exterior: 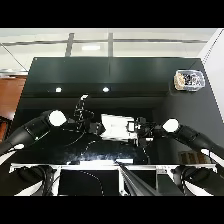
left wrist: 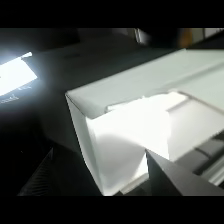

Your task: Fold the box and place the chain.

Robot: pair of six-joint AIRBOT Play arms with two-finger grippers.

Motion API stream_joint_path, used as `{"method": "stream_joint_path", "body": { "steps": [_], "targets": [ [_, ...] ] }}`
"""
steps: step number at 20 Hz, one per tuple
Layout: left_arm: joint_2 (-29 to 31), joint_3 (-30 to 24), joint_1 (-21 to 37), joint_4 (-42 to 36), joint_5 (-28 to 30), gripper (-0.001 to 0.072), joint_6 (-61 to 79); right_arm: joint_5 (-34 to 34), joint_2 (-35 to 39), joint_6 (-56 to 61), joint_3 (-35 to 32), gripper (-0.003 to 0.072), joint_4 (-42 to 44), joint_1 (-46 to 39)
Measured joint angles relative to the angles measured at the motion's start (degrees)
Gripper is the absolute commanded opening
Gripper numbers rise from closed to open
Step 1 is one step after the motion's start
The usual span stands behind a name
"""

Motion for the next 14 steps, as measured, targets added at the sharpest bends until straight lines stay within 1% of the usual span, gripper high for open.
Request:
{"method": "stream_joint_path", "body": {
  "steps": [3, 5, 10, 14],
  "targets": [
    [0.0, 0.1, -1.2, 0.7, 2.7, 0.0665, -1.3, 0.0, 0.0, 0.0, 0.0, 0.0566, 0.0, 0.0],
    [0.0, 0.2, -1.9, 1.0, 3.9, 0.0665, -1.9, 0.0, 0.0, 0.0, 0.0, 0.0414, 0.0, 0.0],
    [0.0, 0.2, -2.8, 1.3, 5.6, 0.0665, -3.2, 0.0, 0.0, 0.0, 0.0, 0.0414, 0.0, 0.0],
    [0.0, 0.2, -4.9, 2.2, 7.4, 0.0665, -4.7, 0.0, 0.0, 0.0, 0.0, 0.0414, 0.0, 0.0]
  ]
}}
